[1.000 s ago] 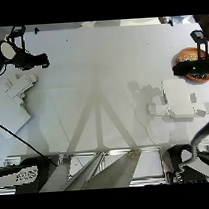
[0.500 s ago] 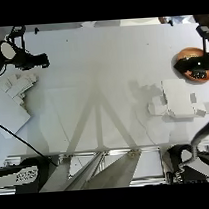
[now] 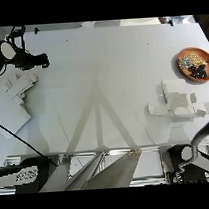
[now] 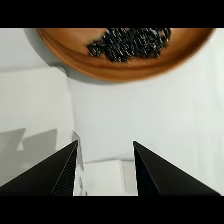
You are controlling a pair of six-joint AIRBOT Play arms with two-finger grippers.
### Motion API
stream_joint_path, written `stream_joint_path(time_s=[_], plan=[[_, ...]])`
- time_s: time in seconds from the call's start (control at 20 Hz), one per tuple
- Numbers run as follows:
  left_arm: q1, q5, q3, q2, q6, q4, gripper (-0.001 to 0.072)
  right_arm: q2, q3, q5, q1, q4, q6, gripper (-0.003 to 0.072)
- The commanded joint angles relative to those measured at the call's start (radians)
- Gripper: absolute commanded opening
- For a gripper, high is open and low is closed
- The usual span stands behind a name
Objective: Fold the box and place the chain.
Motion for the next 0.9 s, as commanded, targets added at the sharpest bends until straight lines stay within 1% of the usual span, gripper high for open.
stream_joint_path(time_s=[0.0, 0.2, 0.3, 0.4, 0.55, 0.7, 0.85], plan=[[0.001, 0.000, 0.001, 0.001, 0.000, 0.000, 0.0698, -0.068, 0.008, 0.154, -0.207, 0.006, -0.072, 0.0414], [0.001, 0.000, 0.001, 0.001, 0.000, 0.000, 0.0698, -0.161, 0.008, 0.164, -0.373, 0.068, -0.151, 0.0414], [0.001, 0.000, 0.001, 0.001, 0.000, 0.000, 0.0698, -0.228, 0.008, 0.185, -0.423, 0.104, -0.189, 0.0414], [0.001, 0.000, 0.001, 0.001, 0.000, 0.000, 0.0698, -0.306, 0.008, 0.208, -0.441, 0.142, -0.242, 0.0414], [0.001, 0.000, 0.001, 0.001, 0.000, 0.000, 0.0698, -0.400, 0.008, 0.186, -0.440, 0.164, -0.262, 0.0414], [0.001, 0.000, 0.001, 0.001, 0.000, 0.000, 0.0698, -0.455, 0.008, 0.162, -0.440, 0.193, -0.288, 0.0414], [0.001, 0.000, 0.001, 0.001, 0.000, 0.000, 0.0698, -0.489, 0.008, 0.161, -0.440, 0.291, -0.339, 0.0413]])
